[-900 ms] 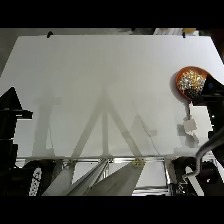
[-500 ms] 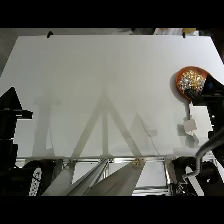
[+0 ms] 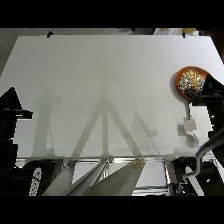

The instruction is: Fold the box and place the chain.

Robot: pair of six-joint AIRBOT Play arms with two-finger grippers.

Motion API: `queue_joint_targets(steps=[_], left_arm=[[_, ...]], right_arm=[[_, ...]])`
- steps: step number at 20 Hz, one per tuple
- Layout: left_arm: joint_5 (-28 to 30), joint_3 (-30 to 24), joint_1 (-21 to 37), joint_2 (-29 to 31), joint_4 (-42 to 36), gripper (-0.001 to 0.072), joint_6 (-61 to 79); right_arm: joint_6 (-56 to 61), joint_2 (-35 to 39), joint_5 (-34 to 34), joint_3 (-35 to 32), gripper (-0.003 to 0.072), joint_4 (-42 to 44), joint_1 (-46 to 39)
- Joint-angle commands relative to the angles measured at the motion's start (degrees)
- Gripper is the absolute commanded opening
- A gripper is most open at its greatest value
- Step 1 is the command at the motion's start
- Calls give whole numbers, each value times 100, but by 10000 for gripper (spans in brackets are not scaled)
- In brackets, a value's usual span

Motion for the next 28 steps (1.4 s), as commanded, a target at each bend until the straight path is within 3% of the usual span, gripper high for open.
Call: queue_joint_targets(steps=[1, 6, 10, 15, 18, 21, 24, 26, 28], left_arm=[[0, 7, 4, 2, 0, 29, 2], [0, 7, 4, 2, 0, 29, 2], [2, 7, 4, 2, 0, 29, 2], [0, 7, 4, 2, 0, 29, 2], [0, 7, 4, 2, 0, 29, 2], [0, 7, 4, 2, 0, 29, 2], [2, 7, 4, 2, 0, 29, 2], [0, 7, 4, 2, 0, 29, 2], [0, 7, 4, 2, 0, 29, 2]], right_arm=[[2, 4, -7, -2, 18, -7, 0], [160, -238, 433, -33, 19, 1045, 0], [146, -1668, 116, -85, 18, 2931, 0], [125, -2973, 726, -66, 18, 2938, 0], [127, -3134, 953, 15, 18, 2074, 0], [160, -3134, 1252, 177, 18, 387, 0], [1735, -3171, 1517, 717, 17, -1008, -2], [3123, -3386, 2295, 1370, 17, -2896, -76], [5427, -3866, 3947, 2299, 15, -5727, -459]])
